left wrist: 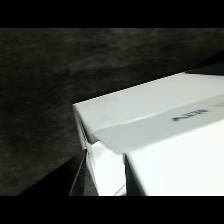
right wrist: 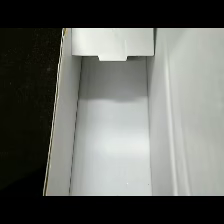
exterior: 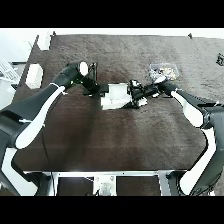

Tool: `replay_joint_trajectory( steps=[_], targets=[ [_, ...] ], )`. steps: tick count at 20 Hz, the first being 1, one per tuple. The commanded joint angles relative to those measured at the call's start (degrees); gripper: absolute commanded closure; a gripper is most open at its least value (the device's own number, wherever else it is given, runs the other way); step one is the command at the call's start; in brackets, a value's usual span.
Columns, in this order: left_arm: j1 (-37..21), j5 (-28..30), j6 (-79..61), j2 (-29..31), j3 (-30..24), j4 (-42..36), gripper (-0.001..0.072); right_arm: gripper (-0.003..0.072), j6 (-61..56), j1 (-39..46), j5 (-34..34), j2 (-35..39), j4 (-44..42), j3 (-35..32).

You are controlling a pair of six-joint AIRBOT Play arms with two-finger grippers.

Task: Fold the box and place the chain.

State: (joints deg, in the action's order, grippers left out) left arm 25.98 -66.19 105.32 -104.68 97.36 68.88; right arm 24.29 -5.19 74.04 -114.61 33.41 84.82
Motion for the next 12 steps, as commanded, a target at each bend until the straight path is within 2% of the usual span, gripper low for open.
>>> replay_joint_trajectory(
  steps=[1,6,12],
  targets=[
    [0.9,0.52,-0.79,0.11,0.02,-0.74,0.0432,0.0094,-0.09,0.02,-0.02,-0.02,0.07,0.02],
    [1.51,-2.4,0.83,-1.09,-0.09,-1.84,0.0432,0.0094,-0.09,0.02,-0.02,-0.02,0.07,0.0],
    [1.64,-3.13,1.36,-2.05,-0.09,-1.44,0.0433,0.0094,-0.11,0.02,-0.02,-0.02,0.07,0.0]
  ],
)
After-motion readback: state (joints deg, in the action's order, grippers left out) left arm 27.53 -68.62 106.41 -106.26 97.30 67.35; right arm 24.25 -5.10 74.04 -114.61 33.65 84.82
